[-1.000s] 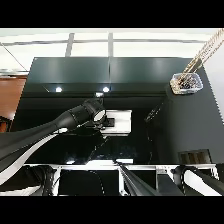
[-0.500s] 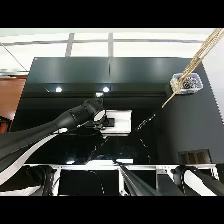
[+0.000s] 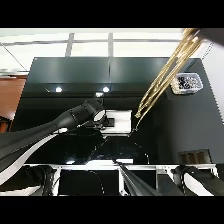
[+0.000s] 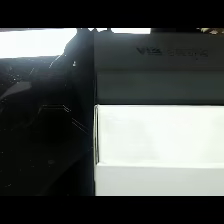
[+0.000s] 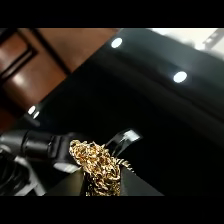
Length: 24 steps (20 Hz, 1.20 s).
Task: Fold the box and place the chain.
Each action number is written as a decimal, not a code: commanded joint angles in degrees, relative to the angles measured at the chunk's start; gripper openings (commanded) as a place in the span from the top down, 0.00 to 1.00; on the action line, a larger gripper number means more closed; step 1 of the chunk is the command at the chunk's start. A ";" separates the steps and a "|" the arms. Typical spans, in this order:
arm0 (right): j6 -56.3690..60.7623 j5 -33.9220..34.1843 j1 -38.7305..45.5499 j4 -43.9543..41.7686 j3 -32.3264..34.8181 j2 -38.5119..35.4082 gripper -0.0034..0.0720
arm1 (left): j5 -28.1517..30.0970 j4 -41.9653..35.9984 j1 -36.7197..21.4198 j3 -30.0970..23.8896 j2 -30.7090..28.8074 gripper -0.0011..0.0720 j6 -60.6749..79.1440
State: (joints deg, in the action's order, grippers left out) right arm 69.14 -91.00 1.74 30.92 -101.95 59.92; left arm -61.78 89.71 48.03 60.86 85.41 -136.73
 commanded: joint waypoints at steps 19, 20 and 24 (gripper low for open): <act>-1.88 7.65 -13.88 -2.38 19.34 0.13 0.94 | -0.02 0.00 -0.04 0.02 0.00 0.95 0.00; -1.86 7.76 -13.88 -2.45 18.36 0.13 0.94 | -0.02 0.00 -0.04 0.02 0.00 0.95 0.00; -1.88 9.25 -13.64 -6.43 16.48 0.13 0.94 | -0.02 0.00 -0.04 0.02 0.00 0.95 0.00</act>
